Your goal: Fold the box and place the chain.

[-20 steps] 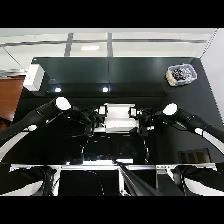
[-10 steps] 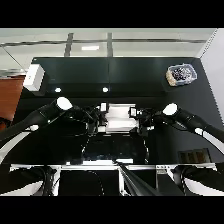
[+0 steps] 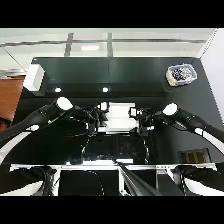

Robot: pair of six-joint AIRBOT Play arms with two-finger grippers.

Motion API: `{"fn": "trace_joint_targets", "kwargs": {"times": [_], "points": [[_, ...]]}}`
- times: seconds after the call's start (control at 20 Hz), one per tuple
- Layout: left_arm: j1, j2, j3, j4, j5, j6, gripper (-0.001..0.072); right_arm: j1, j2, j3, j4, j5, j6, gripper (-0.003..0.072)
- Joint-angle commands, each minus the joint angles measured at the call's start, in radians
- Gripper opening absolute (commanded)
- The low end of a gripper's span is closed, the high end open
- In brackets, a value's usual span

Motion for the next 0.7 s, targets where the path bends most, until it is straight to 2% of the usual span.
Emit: {"fn": "trace_joint_targets", "kwargs": {"times": [0.0, 0.15, 0.3, 0.45, 0.65], "points": [[0.010, 0.018, 0.009, 0.068, -0.012, -0.080, 0.0041, 0.001, 0.000, 0.000, 0.000, 0.000, 0.000, 0.0009], [0.053, 0.097, 0.011, 0.224, -0.031, -0.318, 0.0026, 0.001, 0.000, 0.000, 0.000, 0.000, 0.000, 0.0009], [0.142, 0.213, 0.011, 0.302, -0.039, -0.605, 0.0026, 0.001, 0.000, 0.000, 0.000, 0.000, 0.000, 0.0009], [0.275, 0.295, 0.011, 0.312, -0.073, -0.760, 0.0026, 0.001, 0.000, 0.000, 0.001, 0.000, 0.000, 0.0009], [0.474, 0.298, -0.003, 0.320, -0.198, -1.096, 0.0026, 0.001, 0.000, 0.000, 0.000, 0.000, 0.000, 0.0009]]}}
